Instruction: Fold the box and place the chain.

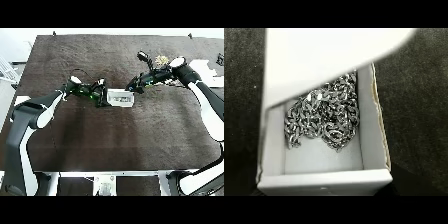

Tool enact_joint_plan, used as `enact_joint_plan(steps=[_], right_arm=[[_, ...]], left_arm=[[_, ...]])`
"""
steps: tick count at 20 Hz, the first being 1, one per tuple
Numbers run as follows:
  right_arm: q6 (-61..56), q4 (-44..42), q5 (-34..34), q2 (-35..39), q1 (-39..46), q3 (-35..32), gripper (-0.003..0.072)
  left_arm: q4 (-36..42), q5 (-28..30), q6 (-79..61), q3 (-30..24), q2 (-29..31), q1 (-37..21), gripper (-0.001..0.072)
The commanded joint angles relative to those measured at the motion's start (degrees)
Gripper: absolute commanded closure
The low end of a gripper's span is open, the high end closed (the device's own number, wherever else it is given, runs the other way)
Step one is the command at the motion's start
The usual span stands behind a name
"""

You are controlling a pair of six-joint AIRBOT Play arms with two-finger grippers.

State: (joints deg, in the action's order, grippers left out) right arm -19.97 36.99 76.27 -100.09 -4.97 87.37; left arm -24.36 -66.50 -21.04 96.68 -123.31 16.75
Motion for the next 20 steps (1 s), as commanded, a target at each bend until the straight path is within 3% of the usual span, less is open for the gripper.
enact_joint_plan(steps=[1, 5, 6, 7, 8, 20], right_arm=[[1.25, -0.13, 2.82, -0.22, -1.14, -0.07, 0.0445], [1.22, -0.15, 2.64, -1.49, -1.68, -0.04, 0.0444], [1.22, -0.15, 2.64, -1.86, -1.79, -0.04, 0.0423], [1.22, -0.13, 2.67, -2.23, -1.92, -0.04, 0.034], [1.68, -0.13, 2.62, -2.6, -2.1, -0.04, 0.0307], [7.58, -0.17, -2.38, -3.5, -2.1, -0.04, 0.0307]], left_arm=[[-0.02, -0.02, 0.0, 0.0, 0.0, -0.04, 0.0252], [0.0, 0.02, 0.0, 0.0, 0.0, -0.04, 0.0252], [0.0, 0.0, 0.0, 0.0, 0.0, -0.04, 0.0251], [0.0, 0.0, 0.0, 0.0, 0.0, -0.04, 0.0252], [0.0, 0.0, 0.0, 0.0, 0.0, -0.04, 0.0252], [0.0, 0.0, 0.0, 0.0, 0.0, -0.04, 0.0252]])
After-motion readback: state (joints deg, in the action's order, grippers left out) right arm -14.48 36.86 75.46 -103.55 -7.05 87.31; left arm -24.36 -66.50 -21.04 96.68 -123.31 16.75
